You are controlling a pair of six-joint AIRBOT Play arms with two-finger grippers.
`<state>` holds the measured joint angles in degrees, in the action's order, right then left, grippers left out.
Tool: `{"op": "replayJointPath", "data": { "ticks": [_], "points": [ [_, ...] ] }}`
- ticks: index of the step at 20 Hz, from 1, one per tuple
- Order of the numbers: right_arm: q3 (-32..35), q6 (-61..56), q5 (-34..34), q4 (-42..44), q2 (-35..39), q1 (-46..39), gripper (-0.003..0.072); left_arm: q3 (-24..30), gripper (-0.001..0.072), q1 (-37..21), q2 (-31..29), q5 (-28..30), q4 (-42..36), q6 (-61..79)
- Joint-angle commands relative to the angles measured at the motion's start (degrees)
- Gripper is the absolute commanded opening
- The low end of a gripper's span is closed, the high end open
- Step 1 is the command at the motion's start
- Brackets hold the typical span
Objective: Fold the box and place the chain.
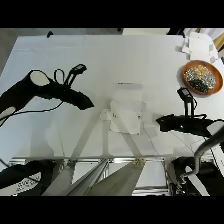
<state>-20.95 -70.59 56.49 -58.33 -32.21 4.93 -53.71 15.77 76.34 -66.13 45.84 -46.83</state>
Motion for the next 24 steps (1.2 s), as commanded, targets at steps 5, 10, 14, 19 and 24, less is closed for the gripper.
{"op": "replayJointPath", "data": {
  "ticks": [5, 10, 14, 19, 24],
  "points": [
    [0.00, 0.59, 3.78, -0.33, 0.04, 0.07, 0.0010, -18.64, 0.0461, 0.76, 22.18, -15.41, -14.27, 11.21],
    [0.00, 0.57, 2.34, -0.33, 0.04, 0.07, 0.0010, -19.74, 0.0502, 1.68, 26.01, -18.36, -14.01, 15.58],
    [0.00, 0.55, 2.40, -0.33, 0.04, 0.07, 0.0010, -19.74, 0.0502, 3.43, 27.63, -17.38, -13.86, 20.17],
    [0.00, 0.55, 2.45, -0.31, 0.04, 0.07, 0.0010, -19.74, 0.0502, 7.39, 28.17, -12.74, -14.88, 24.76],
    [0.00, 0.55, 2.47, -0.31, 0.04, 0.07, 0.0010, -19.74, 0.0497, 10.64, 28.17, -12.96, -15.96, 26.03]
  ]
}}
